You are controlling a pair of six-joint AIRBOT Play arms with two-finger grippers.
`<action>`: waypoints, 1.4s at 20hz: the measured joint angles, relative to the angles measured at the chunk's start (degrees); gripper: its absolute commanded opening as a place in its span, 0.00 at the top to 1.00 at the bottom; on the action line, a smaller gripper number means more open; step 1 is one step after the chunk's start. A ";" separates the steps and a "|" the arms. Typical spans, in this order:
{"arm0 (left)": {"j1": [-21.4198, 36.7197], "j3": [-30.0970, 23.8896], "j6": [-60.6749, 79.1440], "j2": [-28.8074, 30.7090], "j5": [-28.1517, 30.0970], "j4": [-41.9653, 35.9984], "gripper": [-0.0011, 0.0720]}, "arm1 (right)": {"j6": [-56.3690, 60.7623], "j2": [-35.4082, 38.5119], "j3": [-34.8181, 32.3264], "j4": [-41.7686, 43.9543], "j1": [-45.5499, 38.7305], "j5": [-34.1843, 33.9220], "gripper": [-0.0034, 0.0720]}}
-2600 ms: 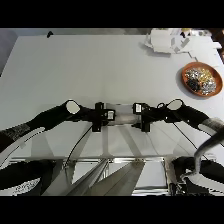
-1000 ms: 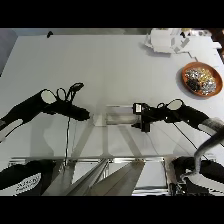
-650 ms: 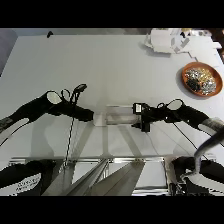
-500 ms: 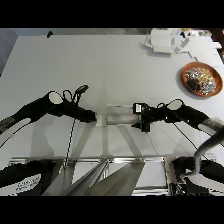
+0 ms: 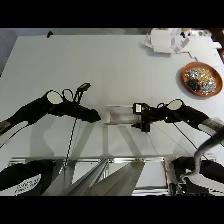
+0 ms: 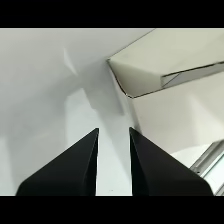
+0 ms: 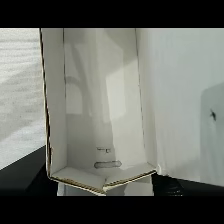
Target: Fold the box and place the chain.
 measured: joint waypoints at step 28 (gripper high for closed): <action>-11.89 7.89 -20.26 -2.80 6.05 9.81 0.28 | 0.00 0.00 0.00 0.02 0.00 0.00 0.53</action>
